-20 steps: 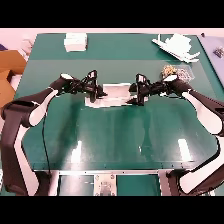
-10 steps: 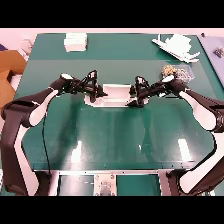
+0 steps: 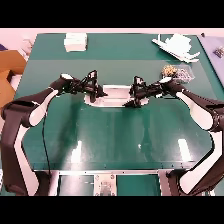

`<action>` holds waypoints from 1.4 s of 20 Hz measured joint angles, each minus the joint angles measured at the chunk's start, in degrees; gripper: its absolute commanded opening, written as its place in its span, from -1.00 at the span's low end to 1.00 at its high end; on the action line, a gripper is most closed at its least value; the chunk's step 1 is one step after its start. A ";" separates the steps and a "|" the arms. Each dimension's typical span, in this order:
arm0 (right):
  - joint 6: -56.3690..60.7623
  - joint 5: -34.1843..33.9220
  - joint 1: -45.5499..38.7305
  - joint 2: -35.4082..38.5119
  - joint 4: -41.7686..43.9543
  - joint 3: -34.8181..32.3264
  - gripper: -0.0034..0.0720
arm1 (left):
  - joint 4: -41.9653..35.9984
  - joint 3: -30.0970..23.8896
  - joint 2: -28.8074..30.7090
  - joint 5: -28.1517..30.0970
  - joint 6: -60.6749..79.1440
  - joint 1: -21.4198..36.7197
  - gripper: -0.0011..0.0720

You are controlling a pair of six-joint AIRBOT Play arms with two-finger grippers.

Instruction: Fold the box and place the chain.

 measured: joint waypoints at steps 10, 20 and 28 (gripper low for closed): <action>-0.28 0.00 -0.37 -0.70 -3.67 0.35 0.85 | 0.00 0.00 0.00 0.07 -0.02 -0.04 -0.92; -0.63 -0.17 -0.44 -0.81 -2.32 0.52 0.85 | -0.02 0.00 0.00 0.11 -0.02 -0.04 -0.92; -0.83 0.00 -0.42 -0.81 -2.21 0.52 0.68 | 0.00 -0.02 0.00 0.04 -0.02 -0.04 -0.92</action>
